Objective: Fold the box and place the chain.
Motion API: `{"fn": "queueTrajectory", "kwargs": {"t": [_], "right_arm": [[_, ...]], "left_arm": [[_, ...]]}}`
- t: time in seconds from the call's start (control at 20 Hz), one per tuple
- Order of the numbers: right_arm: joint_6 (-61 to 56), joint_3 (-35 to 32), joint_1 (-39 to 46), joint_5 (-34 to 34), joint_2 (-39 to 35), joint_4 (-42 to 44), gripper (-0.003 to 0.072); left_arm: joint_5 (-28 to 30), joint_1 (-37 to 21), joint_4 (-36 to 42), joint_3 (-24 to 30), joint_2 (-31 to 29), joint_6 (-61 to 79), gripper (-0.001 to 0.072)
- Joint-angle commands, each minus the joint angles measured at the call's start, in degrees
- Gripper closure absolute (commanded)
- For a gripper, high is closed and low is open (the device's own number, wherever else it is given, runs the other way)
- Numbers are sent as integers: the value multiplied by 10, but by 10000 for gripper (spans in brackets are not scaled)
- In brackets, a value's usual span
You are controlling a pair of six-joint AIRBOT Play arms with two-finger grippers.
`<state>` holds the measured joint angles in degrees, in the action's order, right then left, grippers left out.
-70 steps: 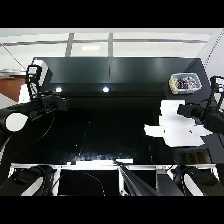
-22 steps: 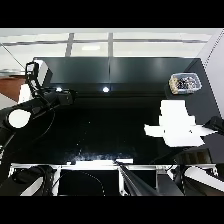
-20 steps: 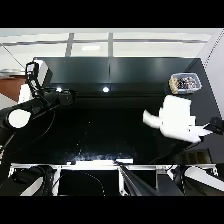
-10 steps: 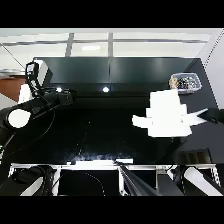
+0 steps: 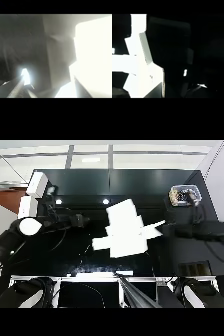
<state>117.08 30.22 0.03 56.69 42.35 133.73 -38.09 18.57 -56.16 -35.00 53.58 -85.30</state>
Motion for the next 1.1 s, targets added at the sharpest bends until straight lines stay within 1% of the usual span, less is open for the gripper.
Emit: {"fn": "queueTrajectory", "kwargs": {"t": [0.0,0.05,0.15,0.2,0.25,0.3,0.4,0.55,0.65,0.75,0.85,0.95,1.05], "right_arm": [[-32,-73,-140,-142,-43,10,661],[-38,-79,-160,-149,-43,7,661],[-58,-80,-177,-149,-43,-6,660],[-60,-80,-179,-149,-43,-6,661],[-60,-80,-179,-148,-43,-6,661],[-60,-80,-179,-148,-43,-7,661],[-60,-80,-179,-149,-43,-7,661],[-61,-80,-179,-148,-43,-6,661],[-61,-80,-179,-139,-43,-7,660],[-61,-80,-179,-132,-43,-6,661],[-61,-80,-179,-128,-43,-7,661],[-61,-80,-179,-128,-43,-7,661],[-61,-80,-179,-128,-43,-7,661]], "left_arm": [[-77,-17,161,0,68,119,14],[-99,-42,214,0,88,169,14],[-181,-90,284,0,134,256,14],[-222,-112,311,0,158,311,14],[-249,-128,328,0,181,346,14],[-256,-137,329,0,199,363,14],[-250,-135,343,0,237,407,14],[-264,-108,450,-1,301,520,14],[-303,-85,494,-9,338,593,14],[-360,-69,495,-25,366,648,15],[-396,-66,490,-32,381,688,24],[-404,-69,477,-32,384,721,27],[-405,-69,437,-37,384,732,36]]}}
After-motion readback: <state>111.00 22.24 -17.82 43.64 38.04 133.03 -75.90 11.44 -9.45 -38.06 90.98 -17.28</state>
